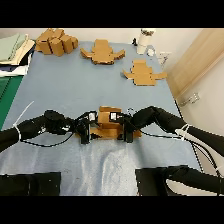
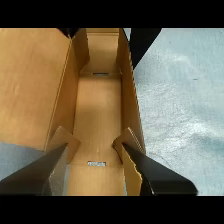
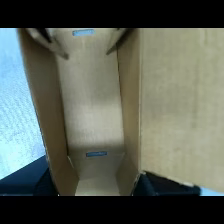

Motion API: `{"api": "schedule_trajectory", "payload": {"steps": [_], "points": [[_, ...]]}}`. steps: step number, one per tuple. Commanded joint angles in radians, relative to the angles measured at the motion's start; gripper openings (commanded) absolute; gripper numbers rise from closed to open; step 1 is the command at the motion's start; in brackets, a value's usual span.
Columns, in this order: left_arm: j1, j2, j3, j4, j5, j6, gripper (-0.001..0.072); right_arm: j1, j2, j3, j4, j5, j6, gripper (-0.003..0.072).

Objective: Fold the box.

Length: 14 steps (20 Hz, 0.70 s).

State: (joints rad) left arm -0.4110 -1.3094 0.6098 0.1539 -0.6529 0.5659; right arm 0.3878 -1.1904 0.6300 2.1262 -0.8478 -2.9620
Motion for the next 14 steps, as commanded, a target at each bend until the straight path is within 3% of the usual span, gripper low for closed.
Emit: {"api": "schedule_trajectory", "payload": {"steps": [1,6,7,8,9,14], "points": [[-0.001,-0.002,0.000,-0.002,-0.021,0.010,0.0568,0.000,0.000,0.000,0.002,0.001,0.003,0.0510],[-0.001,-0.002,0.000,-0.001,-0.024,0.009,0.0565,0.000,0.000,0.000,0.002,0.001,0.003,0.0511],[0.000,-0.001,0.000,0.001,-0.022,-0.010,0.0415,0.000,0.000,0.000,0.002,0.001,0.003,0.0510],[0.002,0.004,0.000,0.016,-0.021,-0.037,0.0071,0.000,0.000,0.000,0.002,0.001,0.003,0.0510],[0.009,0.014,-0.002,0.043,-0.024,-0.053,0.0014,0.000,0.000,0.000,0.002,0.001,0.003,0.0510],[0.085,0.159,-0.085,0.086,-0.039,-0.220,0.0014,0.000,0.000,0.000,0.002,0.001,0.003,0.0510]]}}
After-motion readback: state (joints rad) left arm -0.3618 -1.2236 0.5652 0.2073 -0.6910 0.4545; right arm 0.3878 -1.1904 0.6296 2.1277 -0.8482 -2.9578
